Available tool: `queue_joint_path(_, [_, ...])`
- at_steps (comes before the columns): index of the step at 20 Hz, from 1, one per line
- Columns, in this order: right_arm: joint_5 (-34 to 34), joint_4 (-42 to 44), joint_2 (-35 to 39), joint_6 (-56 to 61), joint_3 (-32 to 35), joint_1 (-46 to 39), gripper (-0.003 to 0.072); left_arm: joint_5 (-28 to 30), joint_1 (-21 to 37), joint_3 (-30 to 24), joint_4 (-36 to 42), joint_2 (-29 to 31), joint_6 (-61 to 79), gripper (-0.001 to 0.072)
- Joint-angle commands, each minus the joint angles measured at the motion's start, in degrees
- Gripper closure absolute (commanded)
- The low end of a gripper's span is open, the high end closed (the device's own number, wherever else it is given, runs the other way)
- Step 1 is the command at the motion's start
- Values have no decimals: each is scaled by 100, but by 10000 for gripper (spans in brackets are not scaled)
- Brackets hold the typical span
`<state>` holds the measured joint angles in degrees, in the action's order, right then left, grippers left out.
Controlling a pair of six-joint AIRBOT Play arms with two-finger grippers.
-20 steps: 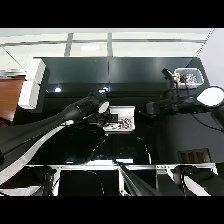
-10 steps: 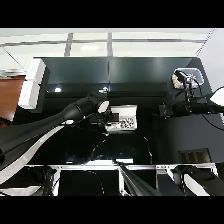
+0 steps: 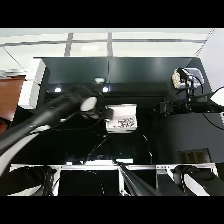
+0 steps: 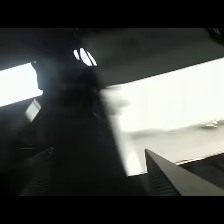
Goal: Fold the box and place the chain.
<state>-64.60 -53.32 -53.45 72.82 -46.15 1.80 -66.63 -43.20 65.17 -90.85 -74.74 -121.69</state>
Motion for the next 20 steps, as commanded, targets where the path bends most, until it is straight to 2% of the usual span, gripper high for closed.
queue_joint_path(1, [234,-42,4,-2,2,0,425,-254,898,-826,28,1143,354,82])
queue_joint_path(4, [385,-98,4,-2,2,-2,425,85,2214,-1928,1305,1993,1296,82])
queue_joint_path(6, [428,-96,4,-2,2,-2,424,446,2918,-2562,2850,2352,2771,82])
queue_joint_path(8, [431,-98,2,-2,2,-2,425,422,3274,-2970,4544,2387,4588,82])
queue_joint_path(10, [428,-98,4,-2,2,-2,425,420,3362,-3126,5709,2216,5484,82])
queue_joint_path(13, [435,-98,2,0,2,-2,425,404,3353,-3119,6321,1628,6205,81])
queue_joint_path(15, [442,-138,4,0,2,-2,425,240,3331,-3117,6505,1257,6815,82])
queue_joint_path(18, [422,-170,4,4,2,-2,425,407,3351,-3088,6592,951,7287,77])
queue_joint_path(19, [431,-168,4,4,2,-2,424,461,3335,-3067,6585,892,7589,58])
queue_joint_path(20, [459,-170,2,4,2,-2,425,503,3335,-3045,6585,861,7982,-10])
